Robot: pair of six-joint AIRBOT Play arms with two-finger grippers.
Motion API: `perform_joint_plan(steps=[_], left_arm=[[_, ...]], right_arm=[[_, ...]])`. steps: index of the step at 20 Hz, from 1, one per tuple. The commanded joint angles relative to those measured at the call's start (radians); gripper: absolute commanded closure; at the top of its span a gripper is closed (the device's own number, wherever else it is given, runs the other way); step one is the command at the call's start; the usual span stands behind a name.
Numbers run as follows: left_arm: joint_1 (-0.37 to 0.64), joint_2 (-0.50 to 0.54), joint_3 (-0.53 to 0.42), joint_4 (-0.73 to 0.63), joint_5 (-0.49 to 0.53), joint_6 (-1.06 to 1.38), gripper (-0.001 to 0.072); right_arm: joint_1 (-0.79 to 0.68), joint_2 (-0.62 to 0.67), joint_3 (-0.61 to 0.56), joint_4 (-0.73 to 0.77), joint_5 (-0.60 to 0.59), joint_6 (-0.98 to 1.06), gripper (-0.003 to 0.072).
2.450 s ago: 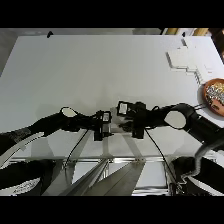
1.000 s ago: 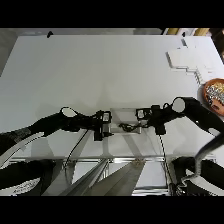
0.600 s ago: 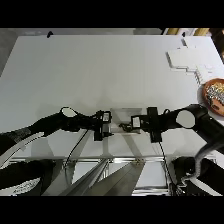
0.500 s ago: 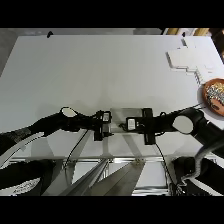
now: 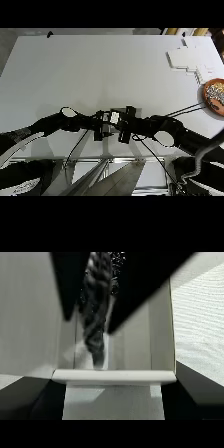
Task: Fold the box and place the chain.
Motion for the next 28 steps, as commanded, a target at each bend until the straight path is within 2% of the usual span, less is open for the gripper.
perform_joint_plan(steps=[1,3,5,8,10,12,14,17,21,28], left_arm=[[0.000,0.000,0.000,0.000,0.000,0.000,0.0379],[0.000,0.000,0.000,0.000,0.000,0.000,0.0379],[0.000,0.000,0.000,0.000,0.000,0.000,0.0379],[0.000,0.000,0.000,0.000,0.000,0.000,0.0379],[0.000,0.000,0.000,0.000,0.000,0.000,0.0379],[0.000,0.000,0.000,0.000,0.000,0.000,0.0379],[0.000,0.000,0.000,0.000,0.000,0.000,0.0379],[0.000,0.000,0.000,0.000,0.000,0.000,0.0379],[0.000,0.000,0.000,0.000,0.000,0.000,0.0379],[0.000,0.000,0.000,0.000,0.000,0.000,0.0379]], right_arm=[[0.012,-0.022,0.006,-0.072,-0.007,0.065,0.0462],[0.010,0.024,0.024,-0.193,0.081,0.065,0.0462],[-0.043,0.087,0.045,-0.268,0.226,0.065,0.0462],[-0.253,0.165,0.049,-0.293,0.442,0.060,0.0463],[-0.434,0.161,0.047,-0.292,0.522,-0.002,0.0469],[-0.587,0.128,0.041,-0.279,0.540,-0.167,0.0498],[-0.682,0.077,0.027,-0.238,0.570,-0.430,0.0498],[-0.700,-0.005,-0.002,-0.154,0.571,-0.631,0.0495],[-0.700,-0.128,-0.007,0.016,0.569,-0.743,0.0498],[-0.700,-0.174,-0.022,0.008,0.586,-0.828,0.0505]])
